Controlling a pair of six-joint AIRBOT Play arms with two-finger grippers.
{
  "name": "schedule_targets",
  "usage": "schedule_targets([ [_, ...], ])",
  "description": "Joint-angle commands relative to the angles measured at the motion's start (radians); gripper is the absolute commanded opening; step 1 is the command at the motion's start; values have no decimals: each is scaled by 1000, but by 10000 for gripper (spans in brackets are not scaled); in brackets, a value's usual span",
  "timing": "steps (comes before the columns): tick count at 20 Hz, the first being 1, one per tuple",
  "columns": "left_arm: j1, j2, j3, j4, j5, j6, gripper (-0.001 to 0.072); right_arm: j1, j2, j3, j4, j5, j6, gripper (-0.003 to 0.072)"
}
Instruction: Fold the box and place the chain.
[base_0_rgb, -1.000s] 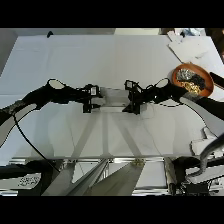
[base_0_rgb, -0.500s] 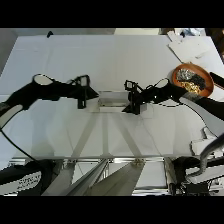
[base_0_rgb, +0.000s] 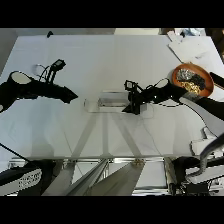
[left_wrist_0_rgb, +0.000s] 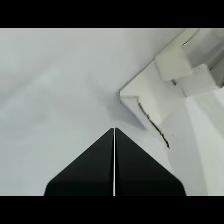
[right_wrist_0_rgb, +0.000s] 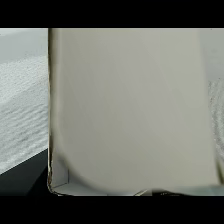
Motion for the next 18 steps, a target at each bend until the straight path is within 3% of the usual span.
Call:
schedule_targets([
  [1,-61,-40,-2,114,-5,-315,9,0,0,0,0,0,0,414],
  [8,-151,-169,-2,87,20,-454,8,0,0,0,0,0,0,414],
  [14,-152,-174,-2,25,21,-434,6,0,0,0,0,0,0,414],
  [18,-150,-174,-2,-85,9,-360,6,0,0,0,0,0,0,414],
])
